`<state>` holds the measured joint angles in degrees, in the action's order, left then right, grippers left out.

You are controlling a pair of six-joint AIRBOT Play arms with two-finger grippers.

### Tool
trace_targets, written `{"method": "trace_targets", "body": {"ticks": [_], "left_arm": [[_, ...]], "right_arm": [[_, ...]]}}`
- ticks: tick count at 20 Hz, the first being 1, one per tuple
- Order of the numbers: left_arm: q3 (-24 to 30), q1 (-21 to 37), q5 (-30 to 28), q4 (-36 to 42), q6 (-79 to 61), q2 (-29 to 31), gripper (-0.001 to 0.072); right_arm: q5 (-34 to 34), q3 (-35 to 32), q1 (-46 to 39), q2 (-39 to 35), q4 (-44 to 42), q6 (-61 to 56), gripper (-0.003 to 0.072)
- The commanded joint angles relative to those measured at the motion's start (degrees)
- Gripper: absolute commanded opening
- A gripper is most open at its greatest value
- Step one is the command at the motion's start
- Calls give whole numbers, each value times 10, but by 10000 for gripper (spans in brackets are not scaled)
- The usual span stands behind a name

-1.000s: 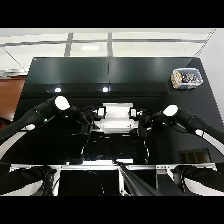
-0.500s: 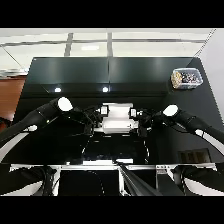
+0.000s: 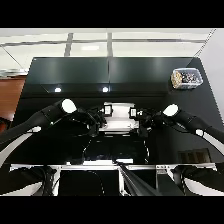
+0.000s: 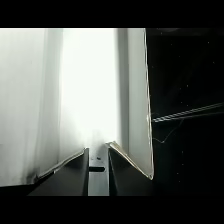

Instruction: Fold the box and place the chain.

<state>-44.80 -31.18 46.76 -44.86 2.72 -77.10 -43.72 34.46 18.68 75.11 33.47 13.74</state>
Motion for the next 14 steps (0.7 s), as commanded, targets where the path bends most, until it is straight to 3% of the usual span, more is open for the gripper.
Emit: {"method": "trace_targets", "body": {"ticks": [1, 3, 5, 7, 8, 9, 10, 11, 13, 14], "left_arm": [[0, -1, -6, 6, 25, -3, 152], [0, -1, -4, 6, 34, -9, 160], [0, -1, -2, 6, 33, -12, 320], [0, -1, 0, 1, 33, -12, 114], [0, -2, 0, 3, 33, -12, 189], [0, -2, -3, 7, 34, -12, 433], [0, -2, -2, 4, 38, -12, 395], [0, -2, -2, -1, 38, -12, 149], [-1, 0, -1, -6, 60, -6, 22], [-1, 2, -6, -13, 88, 3, 24]], "right_arm": [[0, 0, 0, 0, 0, 0, 253], [0, 0, 0, 0, 0, 0, 253], [0, 0, 0, 0, 0, 0, 253], [0, 0, 0, 0, 0, 0, 252], [0, 0, 0, 0, 0, 0, 252], [0, 0, 0, 0, 0, 0, 252], [0, 0, 0, 0, 0, 0, 253], [0, 0, 0, 0, 0, 0, 253], [0, 0, 0, 0, 0, 0, 253], [0, 0, 0, 0, 0, 0, 253]]}}
